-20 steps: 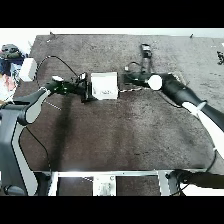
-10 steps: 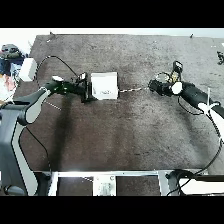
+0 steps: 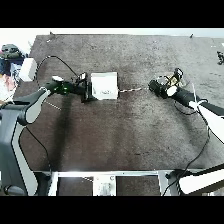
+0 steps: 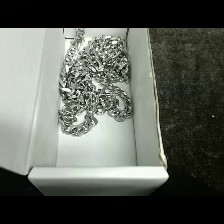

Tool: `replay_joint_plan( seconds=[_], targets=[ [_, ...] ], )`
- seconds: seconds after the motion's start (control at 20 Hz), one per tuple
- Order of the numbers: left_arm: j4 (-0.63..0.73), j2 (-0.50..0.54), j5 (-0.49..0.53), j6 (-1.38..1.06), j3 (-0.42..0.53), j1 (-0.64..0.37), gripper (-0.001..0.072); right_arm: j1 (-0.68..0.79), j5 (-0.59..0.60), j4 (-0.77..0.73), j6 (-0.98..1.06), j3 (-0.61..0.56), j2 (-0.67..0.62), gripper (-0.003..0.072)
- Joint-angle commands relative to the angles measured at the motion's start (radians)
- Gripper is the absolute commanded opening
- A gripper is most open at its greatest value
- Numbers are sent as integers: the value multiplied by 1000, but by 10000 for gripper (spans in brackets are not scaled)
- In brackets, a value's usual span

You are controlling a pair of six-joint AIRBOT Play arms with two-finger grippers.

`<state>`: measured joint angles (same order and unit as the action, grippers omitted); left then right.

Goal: Fold the box and place the chain.

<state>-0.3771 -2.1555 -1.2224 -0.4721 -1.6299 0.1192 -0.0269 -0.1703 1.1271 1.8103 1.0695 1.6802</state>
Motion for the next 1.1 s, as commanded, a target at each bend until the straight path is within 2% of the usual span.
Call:
replay_joint_plan(
  seconds=[0.0, 0.15, 0.35, 0.6, 0.8, 1.05],
  targets=[
    [0, 0, 0, 0, 0, -1, 217, -8, 19, -33, -3, 48, 47, 17],
    [0, 0, 0, 0, 0, 0, 218, -56, 3, -32, -62, 48, -8, 11],
    [0, 0, 0, 0, 0, -1, 218, -175, -112, -32, -173, 48, -195, 11],
    [0, 0, 0, 0, 0, 0, 217, -353, -35, -32, -180, 48, -405, 12],
    [0, 0, 0, 0, 0, 0, 218, -446, 3, -44, -168, 78, -423, 11],
    [0, 0, 0, 0, 0, -1, 218, -508, 10, -52, -168, 142, -328, 12]
  ],
)
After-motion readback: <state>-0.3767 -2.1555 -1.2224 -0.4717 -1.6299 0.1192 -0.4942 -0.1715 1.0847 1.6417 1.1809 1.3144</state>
